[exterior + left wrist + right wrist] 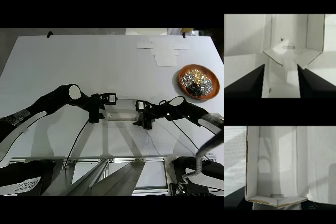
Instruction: Fold the box and place the chain.
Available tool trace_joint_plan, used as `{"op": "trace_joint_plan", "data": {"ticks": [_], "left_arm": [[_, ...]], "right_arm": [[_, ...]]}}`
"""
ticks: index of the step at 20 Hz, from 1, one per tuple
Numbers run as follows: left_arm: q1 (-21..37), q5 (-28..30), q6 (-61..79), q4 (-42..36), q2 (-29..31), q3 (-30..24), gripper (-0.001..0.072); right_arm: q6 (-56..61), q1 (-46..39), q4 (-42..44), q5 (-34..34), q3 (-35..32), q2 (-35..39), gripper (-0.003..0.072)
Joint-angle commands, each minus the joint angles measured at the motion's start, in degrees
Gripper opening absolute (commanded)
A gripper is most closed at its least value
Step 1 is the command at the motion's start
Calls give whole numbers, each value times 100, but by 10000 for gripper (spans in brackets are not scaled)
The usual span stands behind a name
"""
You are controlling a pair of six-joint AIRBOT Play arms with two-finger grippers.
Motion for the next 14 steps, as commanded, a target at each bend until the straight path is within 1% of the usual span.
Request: {"op": "trace_joint_plan", "data": {"ticks": [1,2,4,7,9,12,14], "left_arm": [[44,-372,0,229,-7,-2,456],[55,-455,2,267,-7,-2,456],[70,-426,17,247,-7,-2,457],[48,-247,509,-166,-9,-2,457],[4,-24,560,-437,-11,-2,457],[-11,238,557,-549,-79,-2,456],[-11,212,551,-549,-173,-2,455]], "right_arm": [[-2,0,0,4,4,2,297],[-2,0,0,4,4,2,297],[-2,0,0,4,4,2,297],[-2,0,0,7,4,2,297],[-2,0,0,7,4,2,297],[-2,0,0,7,4,2,297],[-2,0,0,7,4,2,297]]}}
